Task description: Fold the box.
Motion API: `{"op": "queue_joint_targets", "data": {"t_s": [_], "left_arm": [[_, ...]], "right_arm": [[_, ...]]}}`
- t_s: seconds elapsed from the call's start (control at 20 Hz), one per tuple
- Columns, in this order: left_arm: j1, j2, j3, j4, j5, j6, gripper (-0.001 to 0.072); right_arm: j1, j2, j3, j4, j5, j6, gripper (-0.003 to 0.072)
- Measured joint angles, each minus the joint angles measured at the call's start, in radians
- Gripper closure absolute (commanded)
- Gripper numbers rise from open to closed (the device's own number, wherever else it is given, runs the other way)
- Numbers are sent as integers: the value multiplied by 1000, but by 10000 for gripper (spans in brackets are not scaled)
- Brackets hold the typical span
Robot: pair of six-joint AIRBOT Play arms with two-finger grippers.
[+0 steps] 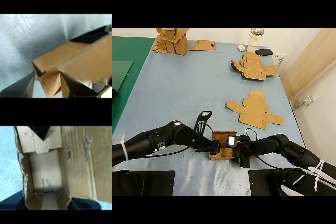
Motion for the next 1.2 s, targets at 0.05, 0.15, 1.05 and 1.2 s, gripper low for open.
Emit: {"op": "queue_joint_targets", "data": {"t_s": [0.05, 0.15, 1.05, 1.2], "left_arm": [[-16, -13, 21, 49, -18, -64, 203], [-45, -36, 62, 148, -60, -192, 204], [-193, -225, 251, 412, -299, -621, 297], [-196, -240, 254, 412, -303, -638, 471]], "right_arm": [[0, 0, 0, 0, 0, 0, 97], [0, 0, 0, 0, 0, 0, 97], [0, 0, 0, 0, 0, 0, 97], [0, 0, 0, 0, 0, 0, 97]]}}
